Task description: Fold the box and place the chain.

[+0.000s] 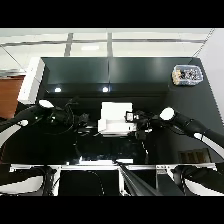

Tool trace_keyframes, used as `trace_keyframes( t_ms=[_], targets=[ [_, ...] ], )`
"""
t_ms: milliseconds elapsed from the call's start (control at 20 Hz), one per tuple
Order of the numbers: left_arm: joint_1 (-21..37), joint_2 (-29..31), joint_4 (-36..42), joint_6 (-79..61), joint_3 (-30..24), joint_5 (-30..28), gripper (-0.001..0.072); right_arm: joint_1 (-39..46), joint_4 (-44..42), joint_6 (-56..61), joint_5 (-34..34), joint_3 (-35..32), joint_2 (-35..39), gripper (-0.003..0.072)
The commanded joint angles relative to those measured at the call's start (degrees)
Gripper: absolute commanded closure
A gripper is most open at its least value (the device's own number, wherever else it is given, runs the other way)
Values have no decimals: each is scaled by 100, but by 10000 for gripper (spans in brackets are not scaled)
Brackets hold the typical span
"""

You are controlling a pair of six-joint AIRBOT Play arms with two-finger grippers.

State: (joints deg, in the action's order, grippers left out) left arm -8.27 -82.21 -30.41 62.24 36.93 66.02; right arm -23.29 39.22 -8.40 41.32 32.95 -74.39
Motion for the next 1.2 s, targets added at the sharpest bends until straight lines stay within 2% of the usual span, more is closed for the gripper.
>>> trace_keyframes(
  t_ms=[0, 100, 350, 400, 500, 650, 750, 1000, 1150],
  targets=[
    [-9, -9, 243, -79, 17, 129, 12, -2, 0, 2, 2, -2, -2, 556],
    [-83, -9, 461, -184, 39, 223, 12, -2, 0, 2, 2, -2, -2, 556],
    [-199, 15, 101, -13, 431, 415, 24, -2, 0, 2, 2, -2, -2, 556],
    [-210, 15, 116, -7, 485, 455, 45, -2, 0, 2, 2, -2, -2, 556],
    [-363, 15, 129, -2, 614, 468, 144, -2, 0, 2, 2, -2, -2, 557],
    [-785, 15, -33, 496, 817, 240, 156, -2, 0, 2, 2, -2, -2, 556],
    [-1088, 17, -284, 885, 1064, 81, 221, -4, 0, 2, 2, -2, -2, 557],
    [-1740, 52, -1952, 2614, 1770, -138, 221, -4, 0, 2, 2, -2, -2, 556],
    [-2210, 52, -3086, 3720, 2015, -201, 221, -2, 0, 2, 2, -2, -4, 556]
  ],
)
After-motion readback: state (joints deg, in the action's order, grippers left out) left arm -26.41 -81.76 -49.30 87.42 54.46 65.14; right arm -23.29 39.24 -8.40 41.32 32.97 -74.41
